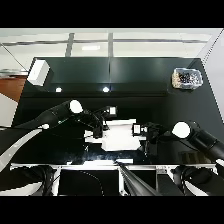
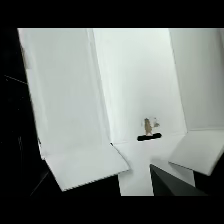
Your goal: Fold the box and place the chain.
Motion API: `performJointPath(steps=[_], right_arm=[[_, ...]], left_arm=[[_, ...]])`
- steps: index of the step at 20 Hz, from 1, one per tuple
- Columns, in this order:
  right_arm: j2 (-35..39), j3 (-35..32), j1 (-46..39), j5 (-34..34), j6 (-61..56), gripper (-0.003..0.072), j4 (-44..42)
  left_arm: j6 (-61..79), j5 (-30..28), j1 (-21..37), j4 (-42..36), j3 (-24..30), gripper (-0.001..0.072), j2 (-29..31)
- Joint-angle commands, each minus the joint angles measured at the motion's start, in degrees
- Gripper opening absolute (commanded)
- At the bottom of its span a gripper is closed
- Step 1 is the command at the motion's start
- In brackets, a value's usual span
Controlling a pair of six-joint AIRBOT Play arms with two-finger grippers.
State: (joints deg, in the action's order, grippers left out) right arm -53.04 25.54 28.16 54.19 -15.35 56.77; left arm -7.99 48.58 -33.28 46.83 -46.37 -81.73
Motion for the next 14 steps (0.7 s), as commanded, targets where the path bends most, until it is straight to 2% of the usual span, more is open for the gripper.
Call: performJointPath(steps=[1,4,7,10,14], right_arm=[[0.0,-1.3,1.7,-0.8,0.0,0.0704,-0.9],[0.0,-1.4,3.2,-2.4,-0.1,0.0704,-4.1],[0.0,-1.4,5.9,-8.7,-0.9,0.0704,-9.5],[0.0,-1.3,6.3,-13.8,-3.8,0.0704,-9.5],[0.2,0.6,4.3,-13.8,-7.7,0.0704,-8.1]], left_arm=[[0.0,0.0,0.0,0.0,0.0,0.0027,0.0],[0.0,0.0,0.0,0.0,0.0,0.0027,0.0],[0.0,0.0,0.0,0.0,0.0,0.0027,0.0],[0.0,0.0,0.0,0.0,0.0,0.0027,0.0],[0.0,0.0,0.0,0.0,0.0,0.0027,0.0]])
